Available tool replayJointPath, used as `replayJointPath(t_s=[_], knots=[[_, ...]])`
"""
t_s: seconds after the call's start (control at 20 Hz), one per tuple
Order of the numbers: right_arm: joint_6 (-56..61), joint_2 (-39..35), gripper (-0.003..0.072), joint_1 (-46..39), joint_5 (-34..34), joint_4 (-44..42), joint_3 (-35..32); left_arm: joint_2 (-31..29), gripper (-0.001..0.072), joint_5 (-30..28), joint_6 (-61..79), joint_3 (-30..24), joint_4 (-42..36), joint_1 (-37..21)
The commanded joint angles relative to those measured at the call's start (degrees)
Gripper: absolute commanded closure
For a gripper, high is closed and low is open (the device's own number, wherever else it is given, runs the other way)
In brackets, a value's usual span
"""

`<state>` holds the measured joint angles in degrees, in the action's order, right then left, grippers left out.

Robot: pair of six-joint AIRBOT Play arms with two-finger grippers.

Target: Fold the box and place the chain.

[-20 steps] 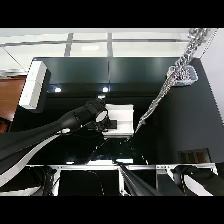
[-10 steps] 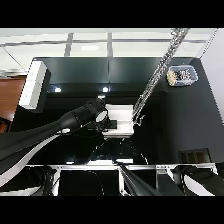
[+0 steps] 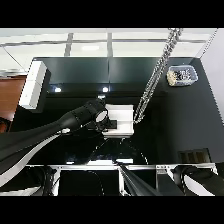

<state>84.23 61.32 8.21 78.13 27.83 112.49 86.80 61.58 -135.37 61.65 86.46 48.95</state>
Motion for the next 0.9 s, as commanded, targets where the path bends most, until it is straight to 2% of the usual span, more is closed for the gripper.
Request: replayJointPath(t_s=[0.0,0.5,0.7,0.85], knots=[[-0.3,0.1,0.067,0.1,-0.9,-0.7,0.0,0.0,0.0679,0.0,0.0,0.0,0.0,-0.1],[-1.6,1.9,0.0671,2.8,-1.2,-2.9,-0.2,0.0,0.0679,0.0,0.0,0.0,0.0,-0.1],[-0.7,3.0,0.067,7.1,2.9,6.6,-0.5,0.0,0.0679,0.0,0.0,0.0,0.0,-0.1],[0.0,3.0,0.067,7.6,5.7,10.7,-4.0,0.0,0.0679,0.0,0.0,0.0,0.0,-0.1]])
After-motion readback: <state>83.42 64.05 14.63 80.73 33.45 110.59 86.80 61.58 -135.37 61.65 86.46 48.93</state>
